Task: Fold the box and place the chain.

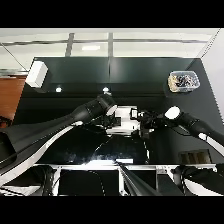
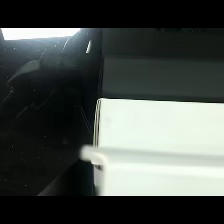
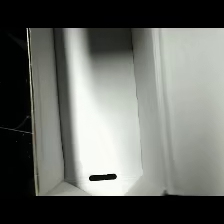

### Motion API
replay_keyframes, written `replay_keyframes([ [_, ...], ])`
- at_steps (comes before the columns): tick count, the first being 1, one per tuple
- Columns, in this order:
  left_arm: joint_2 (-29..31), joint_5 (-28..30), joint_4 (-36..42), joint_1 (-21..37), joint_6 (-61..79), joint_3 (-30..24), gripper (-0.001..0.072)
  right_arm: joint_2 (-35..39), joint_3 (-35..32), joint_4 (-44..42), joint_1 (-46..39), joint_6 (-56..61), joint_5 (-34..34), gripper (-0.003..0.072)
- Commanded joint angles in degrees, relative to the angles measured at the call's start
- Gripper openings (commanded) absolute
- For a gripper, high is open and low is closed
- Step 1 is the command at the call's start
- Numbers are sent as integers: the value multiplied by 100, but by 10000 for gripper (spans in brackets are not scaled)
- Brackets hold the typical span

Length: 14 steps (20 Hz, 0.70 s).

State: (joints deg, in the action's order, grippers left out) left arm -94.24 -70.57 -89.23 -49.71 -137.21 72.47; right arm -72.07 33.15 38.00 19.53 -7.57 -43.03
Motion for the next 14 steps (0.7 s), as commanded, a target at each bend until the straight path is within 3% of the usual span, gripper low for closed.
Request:
replay_keyframes([
  [1,-2,-9,-4,7,4,0,27,155,7,109,-24,138,11,642],
  [6,-2,28,-4,7,4,0,28,905,7,863,-417,693,-632,632],
  [14,-2,238,17,31,48,0,28,791,4,634,-452,74,-538,631],
])
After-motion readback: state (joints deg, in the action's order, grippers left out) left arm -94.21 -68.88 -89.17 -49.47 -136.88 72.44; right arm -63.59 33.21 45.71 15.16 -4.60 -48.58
